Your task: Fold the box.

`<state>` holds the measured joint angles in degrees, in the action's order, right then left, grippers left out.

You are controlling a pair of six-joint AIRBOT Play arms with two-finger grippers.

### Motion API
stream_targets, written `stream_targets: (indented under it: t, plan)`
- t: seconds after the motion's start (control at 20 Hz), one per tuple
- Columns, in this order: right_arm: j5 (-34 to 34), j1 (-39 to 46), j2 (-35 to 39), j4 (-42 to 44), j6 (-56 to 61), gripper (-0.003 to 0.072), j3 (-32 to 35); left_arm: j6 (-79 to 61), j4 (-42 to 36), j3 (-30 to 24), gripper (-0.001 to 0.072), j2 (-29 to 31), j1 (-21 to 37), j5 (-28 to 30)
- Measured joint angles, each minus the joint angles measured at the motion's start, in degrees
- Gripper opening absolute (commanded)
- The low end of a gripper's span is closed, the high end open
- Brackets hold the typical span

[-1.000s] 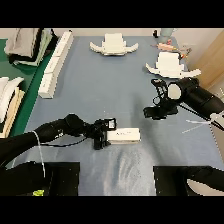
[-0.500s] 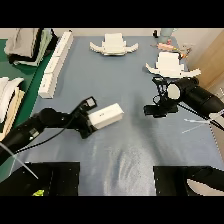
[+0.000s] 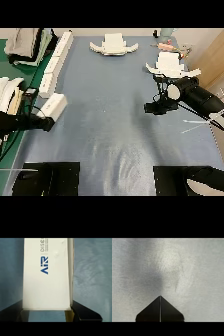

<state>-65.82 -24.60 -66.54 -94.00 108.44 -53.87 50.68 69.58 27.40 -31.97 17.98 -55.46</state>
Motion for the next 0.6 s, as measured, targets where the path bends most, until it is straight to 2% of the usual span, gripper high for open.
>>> stream_targets:
  t: [0.15, 0.25, 0.6]
  plan:
    - [0.3, 0.0, -0.1, -0.5, 0.0, 0.0005, 0.0, -2.2, 1.0, 0.0, 0.0497, -2.2, 7.7, 0.9]
    - [0.6, 0.0, -0.2, -0.5, 0.0, 0.0005, 0.0, -4.2, 1.3, 0.0, 0.0497, -4.3, 10.1, 2.3]
    - [2.1, 0.0, -1.2, -0.8, 0.0, 0.0005, 0.0, -9.4, -3.2, 0.0, 0.0497, -13.1, 12.5, 11.3]
